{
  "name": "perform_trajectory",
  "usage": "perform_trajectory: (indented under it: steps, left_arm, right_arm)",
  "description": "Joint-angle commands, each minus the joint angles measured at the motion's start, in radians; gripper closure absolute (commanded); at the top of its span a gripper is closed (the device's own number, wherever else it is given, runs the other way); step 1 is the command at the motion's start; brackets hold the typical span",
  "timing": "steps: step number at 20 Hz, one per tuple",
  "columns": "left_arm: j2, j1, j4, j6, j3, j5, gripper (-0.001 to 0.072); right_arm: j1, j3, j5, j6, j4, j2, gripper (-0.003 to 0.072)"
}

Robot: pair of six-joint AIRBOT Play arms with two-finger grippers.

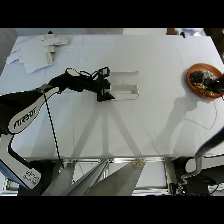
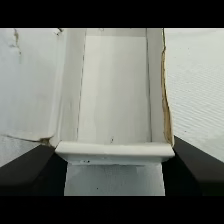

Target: Fold the box and place the chain.

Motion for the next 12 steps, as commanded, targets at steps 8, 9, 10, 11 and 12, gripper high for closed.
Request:
perform_trajectory:
  steps: [8, 9, 10, 11, 12]
  left_arm:
    - [0.0, 0.0, 0.0, 0.0, 0.0, 0.0, 0.0432]
    - [0.0, 0.0, 0.0, 0.0, 0.0, 0.0, 0.0432]
    - [0.0, 0.0, 0.0, 0.0, 0.0, 0.0, 0.0432]
    - [0.0, 0.0, 0.0, 0.0, 0.0, 0.0, 0.0432]
    - [0.0, 0.0, 0.0, 0.0, 0.0, 0.0, 0.0432]
  right_arm:
    - [0.049, 0.001, 0.145, -0.024, 0.047, 0.245, 0.0678]
    - [0.071, 0.002, 0.156, -0.023, 0.048, 0.27, 0.0678]
    - [0.096, 0.001, 0.171, -0.024, 0.048, 0.291, 0.0678]
    - [0.128, 0.001, 0.2, -0.024, 0.048, 0.308, 0.0678]
    - [0.163, 0.001, 0.232, -0.024, 0.047, 0.32, 0.0678]
